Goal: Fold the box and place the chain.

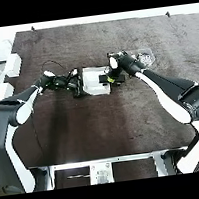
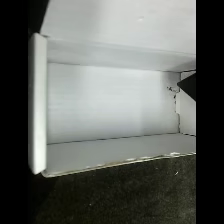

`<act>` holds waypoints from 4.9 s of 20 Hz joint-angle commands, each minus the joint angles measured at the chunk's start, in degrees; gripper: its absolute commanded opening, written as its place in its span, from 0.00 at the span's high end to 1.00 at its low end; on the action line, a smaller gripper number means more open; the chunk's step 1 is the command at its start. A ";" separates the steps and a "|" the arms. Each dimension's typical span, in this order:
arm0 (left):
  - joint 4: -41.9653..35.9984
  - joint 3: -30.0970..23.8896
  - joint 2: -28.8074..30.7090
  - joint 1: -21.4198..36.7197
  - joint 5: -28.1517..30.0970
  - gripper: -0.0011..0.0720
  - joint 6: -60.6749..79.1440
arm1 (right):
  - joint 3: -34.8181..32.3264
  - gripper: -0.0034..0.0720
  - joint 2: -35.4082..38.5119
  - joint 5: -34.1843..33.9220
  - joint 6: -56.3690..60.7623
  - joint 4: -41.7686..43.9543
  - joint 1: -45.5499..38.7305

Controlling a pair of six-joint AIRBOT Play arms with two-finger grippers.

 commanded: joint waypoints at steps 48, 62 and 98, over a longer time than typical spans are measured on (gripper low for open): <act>-0.11 0.04 0.02 0.02 -0.13 0.13 0.00 | 7.69 0.94 -5.03 -17.53 -44.50 11.08 -25.16; -0.11 0.04 0.02 0.02 -0.13 0.13 0.00 | 9.79 0.95 23.76 -3.93 -46.07 10.40 -21.73; -0.11 0.04 0.02 0.02 -0.11 0.13 0.00 | 6.43 0.95 36.15 -17.38 -48.00 12.20 5.64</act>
